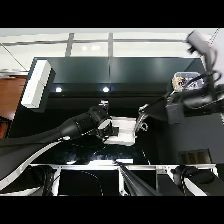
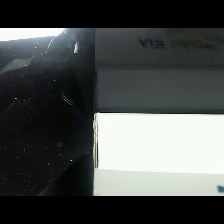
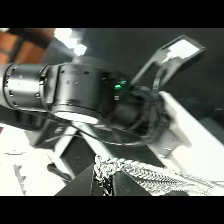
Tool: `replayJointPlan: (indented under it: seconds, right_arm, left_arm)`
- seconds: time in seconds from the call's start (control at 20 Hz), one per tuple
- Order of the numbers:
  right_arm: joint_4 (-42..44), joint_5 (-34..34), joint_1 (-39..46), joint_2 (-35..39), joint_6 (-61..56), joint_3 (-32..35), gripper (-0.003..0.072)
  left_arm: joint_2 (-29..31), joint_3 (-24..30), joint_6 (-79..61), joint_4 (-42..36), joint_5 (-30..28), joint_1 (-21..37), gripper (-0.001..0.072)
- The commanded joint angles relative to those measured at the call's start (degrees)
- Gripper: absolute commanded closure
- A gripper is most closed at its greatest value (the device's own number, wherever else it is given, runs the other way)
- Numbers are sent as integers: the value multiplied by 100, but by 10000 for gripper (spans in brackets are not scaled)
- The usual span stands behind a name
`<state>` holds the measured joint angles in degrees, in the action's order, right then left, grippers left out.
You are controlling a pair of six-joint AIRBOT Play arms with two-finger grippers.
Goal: Fold the box and place the chain.
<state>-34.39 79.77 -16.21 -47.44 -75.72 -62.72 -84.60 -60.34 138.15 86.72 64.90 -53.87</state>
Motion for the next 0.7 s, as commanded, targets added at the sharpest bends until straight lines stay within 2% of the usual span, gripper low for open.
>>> replayJointPlan:
  seconds: [0.0,0.3,0.65]
  right_arm:
    - [262,-688,-363,2,105,678,679]
    - [-138,-820,-391,2,48,1228,678]
    - [-522,-811,-391,2,-144,1370,677]
  left_arm:
    - [-2,2,-2,2,22,4,678]
    - [-2,2,-2,2,31,4,678]
    - [-2,2,-2,2,28,4,678]
